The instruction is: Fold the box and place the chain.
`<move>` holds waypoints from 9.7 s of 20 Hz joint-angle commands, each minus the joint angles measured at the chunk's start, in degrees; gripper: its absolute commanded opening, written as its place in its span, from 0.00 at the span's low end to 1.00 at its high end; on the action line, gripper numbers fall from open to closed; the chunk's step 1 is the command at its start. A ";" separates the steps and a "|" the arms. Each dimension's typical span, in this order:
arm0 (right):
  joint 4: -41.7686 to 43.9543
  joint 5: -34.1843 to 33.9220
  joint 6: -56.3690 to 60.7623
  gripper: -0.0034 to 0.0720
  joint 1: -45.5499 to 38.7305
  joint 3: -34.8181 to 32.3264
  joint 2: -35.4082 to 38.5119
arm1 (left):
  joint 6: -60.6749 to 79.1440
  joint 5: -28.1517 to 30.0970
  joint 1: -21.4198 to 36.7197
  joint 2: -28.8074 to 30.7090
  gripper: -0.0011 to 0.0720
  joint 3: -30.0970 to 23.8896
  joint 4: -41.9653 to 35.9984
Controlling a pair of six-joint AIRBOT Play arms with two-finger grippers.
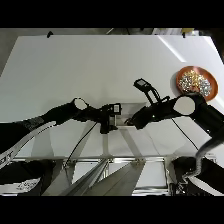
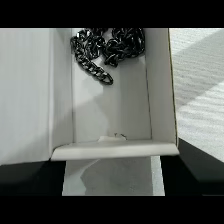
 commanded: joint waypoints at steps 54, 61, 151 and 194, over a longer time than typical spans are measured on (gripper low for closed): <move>-20.74 6.95 13.33 0.06 -23.63 7.52 -20.41 | 0.02 0.00 0.00 0.04 0.36 -0.02 0.02; -24.48 7.04 13.92 0.42 -23.63 7.45 -21.70 | 0.02 0.02 0.00 0.04 0.36 -0.02 0.02; -23.41 -3.67 13.40 0.46 -23.98 7.93 -25.00 | 0.02 0.00 0.00 0.04 0.36 -0.02 0.02; -11.13 -0.13 14.03 0.06 10.95 7.76 -2.10 | 0.02 0.00 0.00 0.07 0.36 -0.02 0.02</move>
